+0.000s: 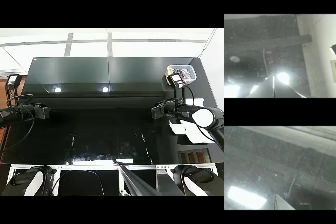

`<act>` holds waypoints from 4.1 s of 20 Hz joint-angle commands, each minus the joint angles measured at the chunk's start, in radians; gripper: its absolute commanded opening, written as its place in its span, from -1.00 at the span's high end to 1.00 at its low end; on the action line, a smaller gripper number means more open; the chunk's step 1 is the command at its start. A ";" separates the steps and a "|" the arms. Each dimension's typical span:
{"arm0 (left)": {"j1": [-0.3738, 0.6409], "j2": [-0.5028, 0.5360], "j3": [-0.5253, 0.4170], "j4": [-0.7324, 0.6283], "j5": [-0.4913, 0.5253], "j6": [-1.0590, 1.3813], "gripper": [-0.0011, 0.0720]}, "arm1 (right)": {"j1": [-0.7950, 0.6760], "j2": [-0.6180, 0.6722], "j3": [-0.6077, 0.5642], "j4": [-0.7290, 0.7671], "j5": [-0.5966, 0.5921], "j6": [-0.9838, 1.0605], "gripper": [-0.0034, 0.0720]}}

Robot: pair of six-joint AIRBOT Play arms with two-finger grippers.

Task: Fold the box and place the chain.

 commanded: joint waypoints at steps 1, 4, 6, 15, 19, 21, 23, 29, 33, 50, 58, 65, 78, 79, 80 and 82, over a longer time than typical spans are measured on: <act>0.000 0.000 0.000 0.000 0.000 0.000 0.90 | 0.001 -0.001 0.000 0.000 0.000 0.000 0.87; 0.000 0.000 0.000 0.000 0.000 0.000 0.90 | 0.001 -0.001 0.000 0.000 0.000 0.000 0.87; 0.000 0.000 0.000 0.000 0.000 0.000 0.90 | 0.001 -0.001 0.000 0.000 0.000 0.000 0.87; 0.000 0.000 0.000 -0.012 0.002 -0.003 0.90 | 0.001 -0.001 0.000 0.005 0.000 0.001 0.87; 0.000 0.000 0.000 -0.089 0.057 -0.003 0.90 | 0.002 -0.002 0.000 0.150 -0.102 0.000 0.87; -0.001 0.000 -0.001 -0.108 0.139 -0.003 0.90 | 0.001 -0.010 0.000 0.155 -0.249 0.001 -0.18; -0.001 -0.012 -0.001 -0.165 0.179 -0.002 0.61 | -0.008 -0.024 0.000 0.137 -0.329 0.003 -1.00; -0.003 -0.079 -0.001 -0.150 0.104 0.002 -0.97 | -0.607 -0.047 0.124 -0.291 0.040 0.321 -1.00; -0.003 -0.128 -0.001 -0.151 0.096 0.001 -0.97 | -1.072 -0.118 0.231 -0.287 0.143 0.214 -1.00; -0.003 -0.177 -0.001 -0.151 0.069 0.000 -0.97 | -1.252 -0.852 0.776 -0.118 0.619 -0.288 -1.00; -0.003 -0.177 -0.001 -0.151 0.070 0.000 -0.97 | -1.222 -0.845 0.775 -0.111 0.793 -0.391 0.88; -0.003 -0.177 -0.001 -0.151 0.071 0.001 -0.97 | -1.060 -0.635 0.648 0.115 0.730 -0.390 0.88; -0.096 -0.180 -0.002 -0.166 0.077 0.001 -0.97 | -0.431 0.010 -0.083 0.715 0.238 -0.312 0.88; -0.124 -0.184 -0.002 -0.167 0.083 0.001 -0.97 | -0.341 0.012 -0.128 0.748 0.148 -0.311 0.88; -0.156 -0.193 -0.002 -0.172 0.089 0.001 -0.97 | -0.240 0.011 -0.170 0.773 0.039 -0.312 0.88; -0.217 -0.223 -0.001 -0.209 0.102 0.001 -0.97 | -0.060 0.011 -0.225 0.788 -0.142 -0.309 0.88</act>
